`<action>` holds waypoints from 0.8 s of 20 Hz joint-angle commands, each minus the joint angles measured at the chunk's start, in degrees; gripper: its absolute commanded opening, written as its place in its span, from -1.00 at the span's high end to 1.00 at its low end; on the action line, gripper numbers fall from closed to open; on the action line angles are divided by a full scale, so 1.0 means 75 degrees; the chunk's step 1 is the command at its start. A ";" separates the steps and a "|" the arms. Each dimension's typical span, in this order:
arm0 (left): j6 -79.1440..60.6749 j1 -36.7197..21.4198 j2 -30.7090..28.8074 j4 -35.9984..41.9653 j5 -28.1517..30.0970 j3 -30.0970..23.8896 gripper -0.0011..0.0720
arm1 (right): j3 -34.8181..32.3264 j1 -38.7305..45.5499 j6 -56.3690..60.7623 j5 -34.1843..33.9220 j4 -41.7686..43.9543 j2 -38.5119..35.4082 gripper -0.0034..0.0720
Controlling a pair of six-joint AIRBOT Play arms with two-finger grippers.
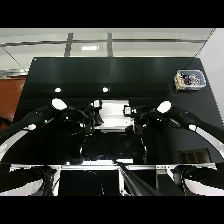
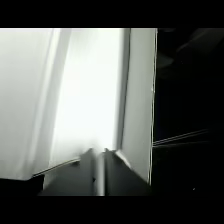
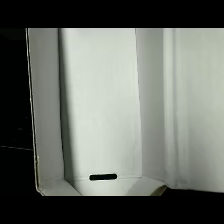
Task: Fold the box and place the chain.
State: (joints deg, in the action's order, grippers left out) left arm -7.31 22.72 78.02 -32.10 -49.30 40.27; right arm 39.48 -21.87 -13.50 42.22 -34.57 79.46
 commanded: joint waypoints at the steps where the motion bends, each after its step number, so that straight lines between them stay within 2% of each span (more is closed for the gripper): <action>1: 0.0041 0.0003 0.0012 0.0012 -0.0122 0.0017 0.43 | 0.0000 -0.0006 0.0000 -0.0003 0.0003 0.0006 0.44; 2: 0.0114 0.0000 0.0006 -0.0020 -0.0163 0.0044 0.56 | 0.0000 -0.0006 0.0000 -0.0003 0.0003 0.0006 0.43; 3: 0.0233 -0.0038 -0.0012 -0.0262 -0.0312 0.0146 0.90 | 0.0000 -0.0006 0.0000 -0.0003 0.0003 0.0006 0.44; 6: 0.1279 -0.0137 -0.0446 -0.1373 -0.0458 0.0463 0.90 | 0.0000 -0.0006 0.0000 0.0000 0.0003 0.0006 0.44; 9: 0.1982 -0.0309 -0.1405 -0.2687 -0.0481 0.0516 0.90 | 0.0000 -0.0006 0.0000 0.0000 0.0003 0.0006 0.44; 11: 0.3768 -0.0597 -0.1999 -0.3375 -0.0490 0.0516 0.90 | 0.0000 -0.0006 0.0000 0.0000 0.0003 0.0006 0.44; 13: 0.6423 -0.1131 -0.2366 -0.4074 -0.0504 0.0510 0.90 | 0.0000 -0.0006 0.0000 -0.0003 0.0003 0.0006 0.44; 16: 0.9562 -0.2343 -0.2209 -0.4561 -0.1180 0.0458 0.90 | 0.0000 -0.0006 0.0000 0.0000 0.0003 0.0006 0.44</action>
State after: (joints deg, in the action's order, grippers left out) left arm 39.09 11.84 62.33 -60.27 -54.52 43.94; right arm 39.46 -21.87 -13.50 42.17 -34.54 79.46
